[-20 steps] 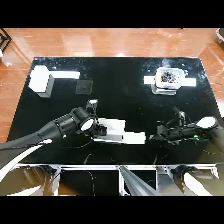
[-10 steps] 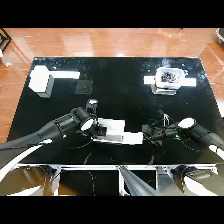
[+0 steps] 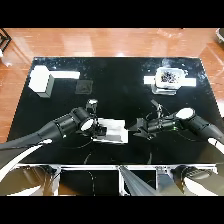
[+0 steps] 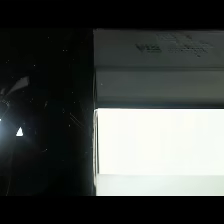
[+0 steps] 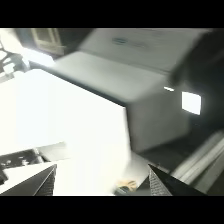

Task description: Fold the box and place the chain.

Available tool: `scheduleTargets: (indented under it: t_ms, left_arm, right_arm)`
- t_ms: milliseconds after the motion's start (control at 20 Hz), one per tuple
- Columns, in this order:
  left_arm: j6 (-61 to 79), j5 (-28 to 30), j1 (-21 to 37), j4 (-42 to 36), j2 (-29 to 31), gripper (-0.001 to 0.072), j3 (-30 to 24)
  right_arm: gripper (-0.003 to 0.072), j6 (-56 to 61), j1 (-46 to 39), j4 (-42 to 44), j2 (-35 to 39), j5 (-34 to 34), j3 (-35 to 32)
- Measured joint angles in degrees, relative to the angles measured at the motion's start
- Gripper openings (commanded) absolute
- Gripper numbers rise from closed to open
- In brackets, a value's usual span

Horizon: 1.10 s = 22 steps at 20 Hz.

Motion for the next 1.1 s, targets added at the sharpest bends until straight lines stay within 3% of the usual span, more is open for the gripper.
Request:
scheduleTargets:
  t_ms: [500, 600, 700, 1100]
  left_arm:
    - [0.04, 0.0, 0.0, 0.0, 0.0, 0.0024, 0.0]
    - [0.04, 0.0, 0.0, 0.02, 0.0, 0.0025, 0.0]
    - [0.04, 0.02, 0.0, 0.02, 0.0, 0.0024, 0.0]
    - [0.02, 0.2, 0.0, 0.02, 0.0, 0.0024, 0.0]
  right_arm:
    - [0.0656, 7.48, 13.16, -1.14, -0.02, -6.03, 3.93]
    - [0.0589, 8.31, 14.51, -1.7, -0.02, -6.86, 4.04]
    - [0.0589, 9.81, 15.89, -3.72, -0.02, -7.8, 4.52]
    - [0.0562, 27.82, 23.37, -24.44, -0.02, -10.19, 10.19]
